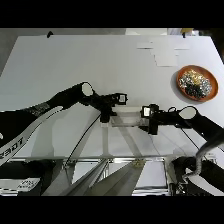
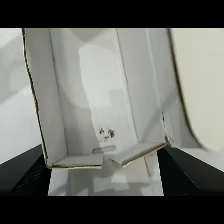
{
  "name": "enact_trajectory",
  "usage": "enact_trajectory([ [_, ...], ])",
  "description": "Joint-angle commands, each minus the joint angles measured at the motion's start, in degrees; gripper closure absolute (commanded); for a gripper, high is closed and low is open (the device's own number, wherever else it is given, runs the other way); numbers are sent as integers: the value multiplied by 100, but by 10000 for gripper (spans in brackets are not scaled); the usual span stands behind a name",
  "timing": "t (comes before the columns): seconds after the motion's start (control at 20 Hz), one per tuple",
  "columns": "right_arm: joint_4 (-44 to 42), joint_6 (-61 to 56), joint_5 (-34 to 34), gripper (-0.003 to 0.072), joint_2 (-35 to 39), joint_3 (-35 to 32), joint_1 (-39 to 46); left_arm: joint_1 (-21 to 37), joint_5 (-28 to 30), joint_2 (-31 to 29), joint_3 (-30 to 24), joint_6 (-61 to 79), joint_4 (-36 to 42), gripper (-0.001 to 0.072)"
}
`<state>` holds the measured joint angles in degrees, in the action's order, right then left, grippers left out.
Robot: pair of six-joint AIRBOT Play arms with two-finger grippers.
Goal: Fold the box and place the chain.
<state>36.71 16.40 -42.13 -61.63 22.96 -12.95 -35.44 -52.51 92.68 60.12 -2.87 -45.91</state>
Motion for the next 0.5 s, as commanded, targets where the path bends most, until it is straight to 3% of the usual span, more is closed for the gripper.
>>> enact_trajectory([
  [0.0,-160,199,-302,11,-549,273,35,-2,-4,2,4,2,0,699],
  [0.2,-146,212,-378,14,-791,310,35,-2,-4,2,4,2,0,699],
  [0.45,-227,214,-372,87,-791,310,35,-2,-4,2,4,2,0,699],
])
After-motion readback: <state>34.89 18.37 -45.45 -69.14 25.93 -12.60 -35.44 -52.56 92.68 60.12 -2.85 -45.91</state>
